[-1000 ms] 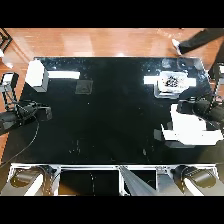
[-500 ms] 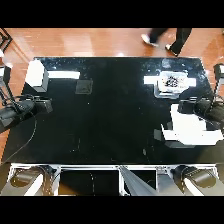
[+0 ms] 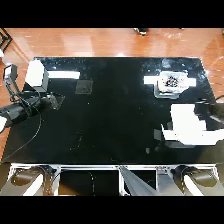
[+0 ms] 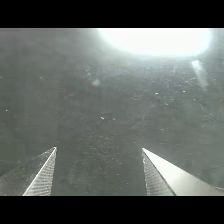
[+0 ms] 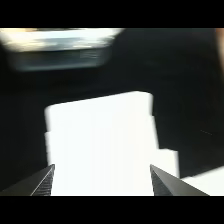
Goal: Fold the box and place the chain.
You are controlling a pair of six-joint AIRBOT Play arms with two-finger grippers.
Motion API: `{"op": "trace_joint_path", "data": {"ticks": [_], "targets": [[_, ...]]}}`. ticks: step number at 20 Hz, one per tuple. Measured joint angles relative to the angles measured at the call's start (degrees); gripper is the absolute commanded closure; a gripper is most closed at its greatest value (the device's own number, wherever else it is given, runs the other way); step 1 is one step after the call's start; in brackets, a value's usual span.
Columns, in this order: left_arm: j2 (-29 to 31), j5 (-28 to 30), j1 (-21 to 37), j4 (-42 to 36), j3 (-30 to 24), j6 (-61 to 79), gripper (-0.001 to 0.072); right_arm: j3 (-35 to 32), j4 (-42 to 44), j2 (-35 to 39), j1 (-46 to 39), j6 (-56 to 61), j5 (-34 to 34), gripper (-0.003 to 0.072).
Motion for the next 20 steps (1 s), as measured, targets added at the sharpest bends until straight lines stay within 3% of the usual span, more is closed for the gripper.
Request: {"op": "trace_joint_path", "data": {"ticks": [5, 9, 16, 20], "targets": [[-1.5, 0.0, 0.0, -1.7, 0.0, 0.1, 0.0073, 0.0, 2.4, -3.0, -25.7, -3.3, -2.6, -0.0015], [-2.5, 0.1, 0.0, -2.2, 0.0, 0.1, 0.0073, 1.5, 8.5, -13.2, -42.7, -6.5, -1.3, -0.0015], [-3.1, 0.2, 0.0, -2.3, 0.0, 0.1, 0.0073, 9.5, 31.6, -29.3, -72.5, -26.1, 4.7, -0.0014], [-3.2, 0.7, 0.0, -2.3, 0.0, 0.1, 0.0073, 14.0, 49.0, -42.0, -82.1, -41.0, 16.0, -0.0014]]}}
